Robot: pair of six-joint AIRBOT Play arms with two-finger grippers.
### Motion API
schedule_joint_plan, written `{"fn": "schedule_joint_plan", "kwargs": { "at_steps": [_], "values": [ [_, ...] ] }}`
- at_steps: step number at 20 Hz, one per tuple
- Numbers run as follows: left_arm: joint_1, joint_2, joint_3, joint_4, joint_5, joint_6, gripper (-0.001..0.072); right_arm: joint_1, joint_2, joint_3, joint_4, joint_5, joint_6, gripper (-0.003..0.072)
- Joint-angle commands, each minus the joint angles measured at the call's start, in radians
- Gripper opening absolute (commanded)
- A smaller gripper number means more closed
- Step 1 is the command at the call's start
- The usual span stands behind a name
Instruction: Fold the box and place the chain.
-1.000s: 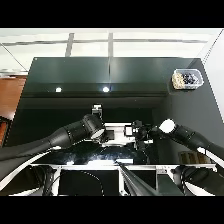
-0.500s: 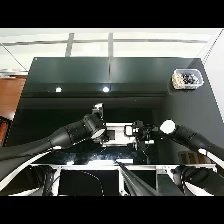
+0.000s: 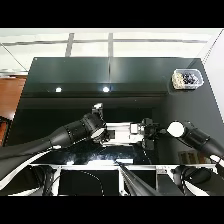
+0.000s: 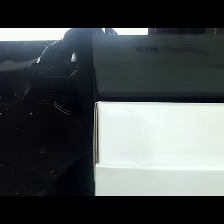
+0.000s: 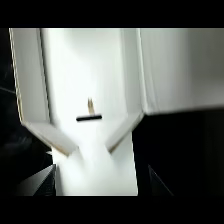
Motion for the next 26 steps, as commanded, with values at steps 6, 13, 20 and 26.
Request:
{"fn": "schedule_joint_plan", "kwargs": {
  "at_steps": [6, 13, 20, 26],
  "values": [
    [0.057, 0.000, 0.001, 0.029, -0.006, 0.054, 0.0028, -0.043, 0.016, 0.000, 0.243, 0.010, -0.267, 0.0706],
    [0.057, -0.002, 0.000, 0.037, -0.019, 0.067, 0.0028, 0.040, -0.029, 0.000, 0.263, -0.016, -0.302, 0.0549],
    [0.057, -0.002, 0.000, 0.029, -0.023, 0.067, 0.0029, 0.059, -0.058, 0.000, 0.311, -0.079, -0.292, 0.0298],
    [0.057, -0.002, 0.000, 0.029, -0.023, 0.067, 0.0029, 0.059, -0.072, 0.000, 0.427, -0.091, -0.293, 0.0299]
  ]
}}
